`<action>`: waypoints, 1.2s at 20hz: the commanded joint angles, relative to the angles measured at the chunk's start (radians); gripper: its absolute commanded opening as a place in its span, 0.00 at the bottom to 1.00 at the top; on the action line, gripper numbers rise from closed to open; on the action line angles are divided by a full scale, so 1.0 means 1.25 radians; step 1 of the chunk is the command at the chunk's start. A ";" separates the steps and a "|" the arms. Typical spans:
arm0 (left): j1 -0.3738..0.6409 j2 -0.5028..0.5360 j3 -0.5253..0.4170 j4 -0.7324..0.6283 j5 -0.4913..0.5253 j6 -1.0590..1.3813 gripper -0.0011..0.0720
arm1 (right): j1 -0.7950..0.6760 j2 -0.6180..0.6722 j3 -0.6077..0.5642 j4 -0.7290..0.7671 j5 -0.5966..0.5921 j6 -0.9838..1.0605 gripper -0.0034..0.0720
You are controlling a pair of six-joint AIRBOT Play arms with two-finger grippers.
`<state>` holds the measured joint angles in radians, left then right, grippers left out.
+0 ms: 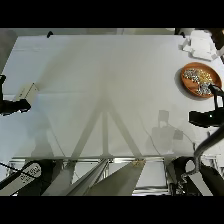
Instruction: Fold the box and place the chain.
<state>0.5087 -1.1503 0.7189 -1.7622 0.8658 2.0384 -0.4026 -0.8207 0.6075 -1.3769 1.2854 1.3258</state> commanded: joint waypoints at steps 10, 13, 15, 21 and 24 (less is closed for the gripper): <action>0.000 -0.002 -0.002 -0.008 0.013 0.000 0.74 | 0.000 0.000 0.000 0.004 0.007 0.001 0.05; 0.000 -0.002 -0.002 -0.008 0.028 0.000 0.82 | 0.000 0.000 0.000 0.004 0.007 0.001 0.05; 0.000 -0.002 -0.002 -0.008 0.034 -0.001 0.97 | 0.000 0.000 0.000 0.004 0.007 0.001 0.05; -0.047 0.012 -0.002 0.000 0.031 0.006 0.97 | 0.000 0.000 0.000 0.000 0.005 0.001 0.06; -0.133 0.052 -0.002 0.094 0.012 0.005 0.97 | 0.000 0.000 0.000 0.003 0.005 0.007 0.06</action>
